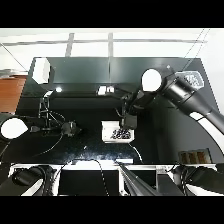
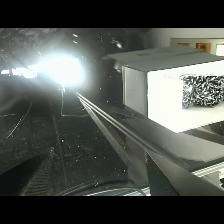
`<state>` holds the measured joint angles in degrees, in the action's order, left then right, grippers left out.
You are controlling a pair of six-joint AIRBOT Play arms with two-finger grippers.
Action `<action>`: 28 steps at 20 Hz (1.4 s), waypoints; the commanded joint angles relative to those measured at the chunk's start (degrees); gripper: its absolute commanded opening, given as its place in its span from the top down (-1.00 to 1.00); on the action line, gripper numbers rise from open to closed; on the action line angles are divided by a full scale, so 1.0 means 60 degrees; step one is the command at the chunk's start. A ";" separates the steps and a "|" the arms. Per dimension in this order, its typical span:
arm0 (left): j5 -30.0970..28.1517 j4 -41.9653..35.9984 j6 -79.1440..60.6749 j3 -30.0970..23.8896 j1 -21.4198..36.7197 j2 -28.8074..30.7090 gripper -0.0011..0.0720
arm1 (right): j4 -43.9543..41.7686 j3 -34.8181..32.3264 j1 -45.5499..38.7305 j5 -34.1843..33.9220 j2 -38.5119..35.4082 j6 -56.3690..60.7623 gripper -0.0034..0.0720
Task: Fold the box and place the chain.
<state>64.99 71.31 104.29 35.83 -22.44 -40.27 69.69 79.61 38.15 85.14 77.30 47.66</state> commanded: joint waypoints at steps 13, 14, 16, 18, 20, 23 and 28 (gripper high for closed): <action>-0.0106 -0.0044 0.0000 -0.0004 0.0007 -0.0007 -0.80 | -0.0470 -0.1093 -0.0608 -0.0648 -0.0080 -0.0568 -0.95; -0.0106 -0.0098 0.0000 -0.0004 0.0007 -0.0007 -0.80 | -0.0452 -0.1096 -0.0572 -0.0557 -0.0080 -0.0652 -0.95; -0.0109 -0.0219 0.0000 -0.0004 0.0011 -0.0007 -0.80 | -0.0280 -0.1096 -0.0576 -0.0550 -0.0080 -0.0670 -0.95; -0.0106 -0.0226 0.0000 -0.0004 0.0007 -0.0007 -0.80 | -0.0291 -0.1100 -0.0565 -0.0539 -0.0080 -0.0670 -0.95; -0.0109 -0.0219 0.0000 -0.0004 0.0011 -0.0007 -0.80 | -0.0288 -0.1217 -0.0503 -0.0546 -0.0080 -0.0674 -0.95; -0.0109 -0.0219 0.0000 -0.0004 0.0011 -0.0007 -0.80 | -0.0353 -0.1526 -0.0503 -0.0539 -0.0080 -0.0696 -0.95; -0.0124 -0.0208 -0.0004 -0.0004 0.0011 -0.0007 -0.80 | -0.0266 -0.0852 -0.0525 -0.0455 -0.0586 -0.0200 -0.95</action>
<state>64.34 70.02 104.29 35.83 -22.44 -40.32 67.66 72.25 35.09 82.28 75.40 44.38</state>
